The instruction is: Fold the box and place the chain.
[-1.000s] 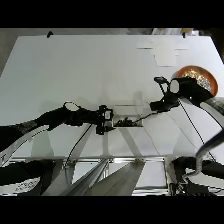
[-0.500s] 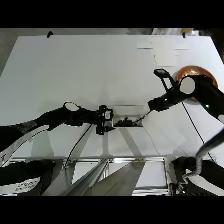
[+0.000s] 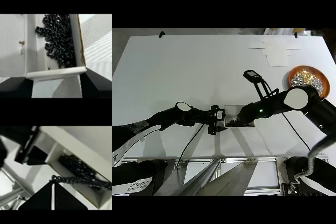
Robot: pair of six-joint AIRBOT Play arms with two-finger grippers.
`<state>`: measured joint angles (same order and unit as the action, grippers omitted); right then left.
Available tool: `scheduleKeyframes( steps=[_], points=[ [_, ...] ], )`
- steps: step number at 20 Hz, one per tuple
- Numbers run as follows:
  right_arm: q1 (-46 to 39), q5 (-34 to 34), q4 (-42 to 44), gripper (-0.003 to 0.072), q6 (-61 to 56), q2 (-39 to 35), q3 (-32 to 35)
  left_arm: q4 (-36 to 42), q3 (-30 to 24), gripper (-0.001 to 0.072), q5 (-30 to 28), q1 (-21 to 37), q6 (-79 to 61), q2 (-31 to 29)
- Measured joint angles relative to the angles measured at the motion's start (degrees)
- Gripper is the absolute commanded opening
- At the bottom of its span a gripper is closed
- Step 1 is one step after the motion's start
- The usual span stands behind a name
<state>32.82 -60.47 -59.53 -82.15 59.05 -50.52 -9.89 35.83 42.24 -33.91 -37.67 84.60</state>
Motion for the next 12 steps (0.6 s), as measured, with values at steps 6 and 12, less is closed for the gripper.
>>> scheduleKeyframes(
  steps=[6, 12],
  points=[
    [5.1, 6.7, 1.4, 0.0017, 0.1, -0.2, 0.0, 0.0, 0.0, 0.0069, 0.0, 0.0, 0.0, 0.0],
    [5.4, 11.3, -0.7, 0.0254, 0.2, -0.2, -0.2, 0.0, 0.0, 0.0069, 0.0, 0.0, 0.0, 0.0]
  ],
)
